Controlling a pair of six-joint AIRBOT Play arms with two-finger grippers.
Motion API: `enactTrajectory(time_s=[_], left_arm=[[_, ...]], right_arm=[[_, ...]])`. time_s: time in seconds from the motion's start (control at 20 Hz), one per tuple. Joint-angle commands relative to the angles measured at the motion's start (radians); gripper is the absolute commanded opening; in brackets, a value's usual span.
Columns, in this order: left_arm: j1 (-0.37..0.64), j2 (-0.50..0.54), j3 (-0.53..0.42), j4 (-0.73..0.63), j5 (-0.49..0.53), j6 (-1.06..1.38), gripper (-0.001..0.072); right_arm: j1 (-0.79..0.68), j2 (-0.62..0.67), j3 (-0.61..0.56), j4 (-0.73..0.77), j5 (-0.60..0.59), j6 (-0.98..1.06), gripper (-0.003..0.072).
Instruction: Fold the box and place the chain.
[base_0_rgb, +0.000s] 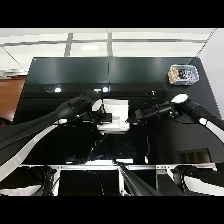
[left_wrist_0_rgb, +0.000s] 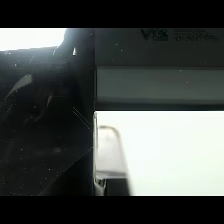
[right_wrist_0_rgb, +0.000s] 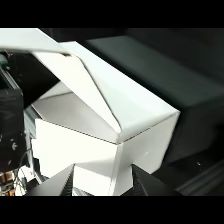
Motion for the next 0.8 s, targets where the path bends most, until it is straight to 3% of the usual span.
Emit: enactTrajectory(time_s=[0.0, 0.2, 0.25, 0.5, 0.75], left_arm=[[0.0, 0.0, 0.001, 0.0, 0.0, 0.0, 0.003], [0.0, 0.0, 0.001, 0.0, 0.0, 0.0, 0.003], [0.0, 0.0, 0.001, 0.0, 0.0, 0.0, 0.003], [0.0, 0.0, 0.001, 0.0, 0.003, 0.0, 0.003], [0.0, 0.0, 0.001, 0.0, 0.004, 0.0, 0.003]], right_arm=[[0.061, 0.0, 0.043, -0.086, -0.06, 0.117, 0.0404], [0.167, 0.0, 0.12, -0.278, -0.136, 0.324, 0.0402], [0.197, 0.0, 0.138, -0.347, -0.156, 0.398, 0.0366], [0.342, -0.002, 0.217, -0.711, -0.235, 0.788, 0.0366], [0.47, -0.051, 0.32, -0.996, -0.143, 1.094, 0.0366]])
